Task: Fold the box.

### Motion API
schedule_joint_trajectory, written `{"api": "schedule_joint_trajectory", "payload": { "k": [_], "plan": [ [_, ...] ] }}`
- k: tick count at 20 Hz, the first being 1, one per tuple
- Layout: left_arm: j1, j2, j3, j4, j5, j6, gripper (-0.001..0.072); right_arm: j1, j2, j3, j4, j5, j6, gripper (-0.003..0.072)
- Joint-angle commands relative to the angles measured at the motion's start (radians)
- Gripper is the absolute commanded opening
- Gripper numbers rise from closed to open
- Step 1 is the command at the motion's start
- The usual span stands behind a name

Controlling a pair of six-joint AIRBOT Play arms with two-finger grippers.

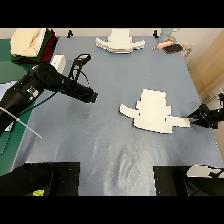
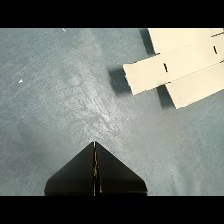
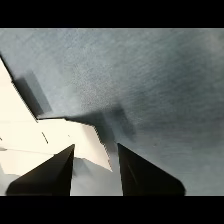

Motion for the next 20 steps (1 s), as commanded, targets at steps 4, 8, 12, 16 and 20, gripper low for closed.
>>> {"api": "schedule_joint_trajectory", "payload": {
  "k": [4, 8, 12, 16, 20],
  "plan": [
    [0.0, 0.0, 0.0, 0.0, 0.0, 0.0, 0.0016, -0.026, -0.065, -0.002, 0.087, 0.033, -0.09, 0.0402],
    [0.0, 0.0, 0.0, 0.0, 0.0, 0.0, 0.0016, -0.026, -0.066, -0.03, 0.093, 0.041, -0.117, 0.0402],
    [0.0, 0.0, 0.0, 0.0, 0.0, 0.0, 0.0016, -0.026, -0.066, -0.111, 0.158, 0.034, -0.185, 0.0402],
    [0.0, 0.0, 0.0, 0.0, 0.0, 0.0, 0.0016, -0.026, -0.066, -0.125, 0.293, 0.055, -0.266, 0.0331],
    [0.0, 0.0, 0.0, 0.0, 0.0, 0.0, 0.0016, -0.025, -0.066, -0.126, 0.309, 0.062, -0.272, 0.0331]
  ]
}}
